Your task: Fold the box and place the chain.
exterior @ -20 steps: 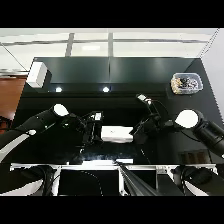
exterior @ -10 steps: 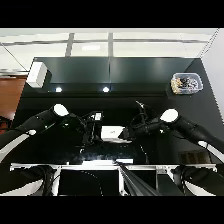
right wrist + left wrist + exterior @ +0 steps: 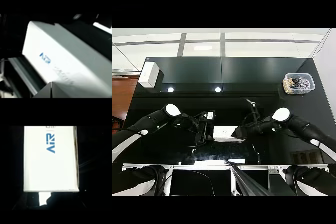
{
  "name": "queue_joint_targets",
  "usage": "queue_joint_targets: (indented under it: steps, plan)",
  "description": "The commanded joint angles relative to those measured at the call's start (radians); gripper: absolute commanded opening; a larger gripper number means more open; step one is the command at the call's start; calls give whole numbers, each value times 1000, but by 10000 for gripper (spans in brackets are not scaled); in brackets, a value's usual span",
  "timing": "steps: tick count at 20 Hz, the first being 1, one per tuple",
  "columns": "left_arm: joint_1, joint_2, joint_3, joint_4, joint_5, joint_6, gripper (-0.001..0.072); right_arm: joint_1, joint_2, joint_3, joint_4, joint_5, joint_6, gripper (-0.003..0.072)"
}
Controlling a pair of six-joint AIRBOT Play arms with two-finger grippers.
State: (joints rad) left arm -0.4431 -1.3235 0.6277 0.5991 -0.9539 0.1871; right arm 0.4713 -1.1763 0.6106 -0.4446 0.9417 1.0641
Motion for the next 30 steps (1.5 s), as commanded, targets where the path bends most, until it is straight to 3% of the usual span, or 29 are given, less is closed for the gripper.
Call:
queue_joint_targets:
  steps: [1,4,5,7,8,11,16,22,25,30]
  plan:
    - [0,0,0,3,3,7,371,-64,89,30,21,103,-14,4]
    - [0,0,0,2,0,6,372,-169,205,30,14,148,-14,4]
    - [1,5,0,3,1,6,416,-209,246,30,-7,161,-11,4]
    - [2,32,0,12,0,1,695,-281,319,30,-85,191,26,4]
    - [2,55,1,37,0,-35,720,-314,354,30,-132,213,52,4]
    - [2,157,1,155,-21,-148,720,-394,426,30,-250,264,101,4]
    - [-59,245,6,69,-5,-241,714,-493,442,30,-380,254,145,5]
    - [-262,125,94,69,172,-388,713,-540,442,30,-398,253,159,5]
    - [-291,55,146,69,159,-423,713,-540,442,30,-398,260,159,5]
    - [-286,38,153,77,161,-423,713,-540,442,30,-398,260,159,5]
